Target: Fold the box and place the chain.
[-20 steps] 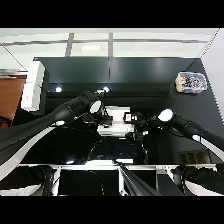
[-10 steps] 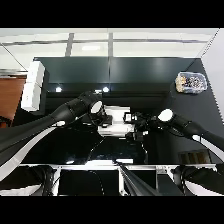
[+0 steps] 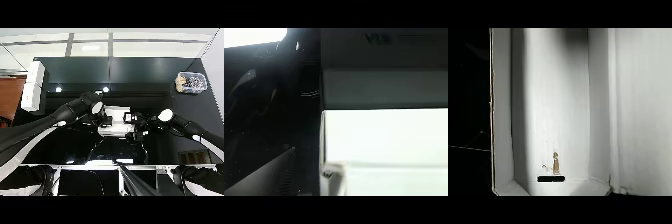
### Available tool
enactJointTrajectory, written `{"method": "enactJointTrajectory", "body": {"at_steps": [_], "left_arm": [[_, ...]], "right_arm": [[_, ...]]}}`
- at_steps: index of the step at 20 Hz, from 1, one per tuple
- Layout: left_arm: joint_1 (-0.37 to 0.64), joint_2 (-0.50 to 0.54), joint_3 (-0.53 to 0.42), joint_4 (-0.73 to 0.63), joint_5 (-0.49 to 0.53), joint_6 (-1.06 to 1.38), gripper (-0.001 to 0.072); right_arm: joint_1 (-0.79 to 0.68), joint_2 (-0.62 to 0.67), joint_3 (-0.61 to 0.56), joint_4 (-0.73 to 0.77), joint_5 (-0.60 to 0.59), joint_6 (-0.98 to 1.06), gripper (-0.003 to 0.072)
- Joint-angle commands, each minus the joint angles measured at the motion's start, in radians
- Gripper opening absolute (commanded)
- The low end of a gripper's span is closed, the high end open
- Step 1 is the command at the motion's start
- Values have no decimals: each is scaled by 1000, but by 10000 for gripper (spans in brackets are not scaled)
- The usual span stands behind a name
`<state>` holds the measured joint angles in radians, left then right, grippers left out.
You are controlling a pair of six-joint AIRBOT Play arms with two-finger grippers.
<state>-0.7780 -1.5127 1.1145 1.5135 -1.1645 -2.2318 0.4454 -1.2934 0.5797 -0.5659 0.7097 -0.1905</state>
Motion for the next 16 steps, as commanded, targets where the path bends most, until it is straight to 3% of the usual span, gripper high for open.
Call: {"method": "enactJointTrajectory", "body": {"at_steps": [1, 16], "left_arm": [[-5, -3, 0, -3, 17, 2, 430], [-6, -25, 0, 14, 15, 3, 428]], "right_arm": [[-1, 0, 0, 0, 0, 0, 201], [-1, 0, 0, 0, 0, 0, 202]]}}
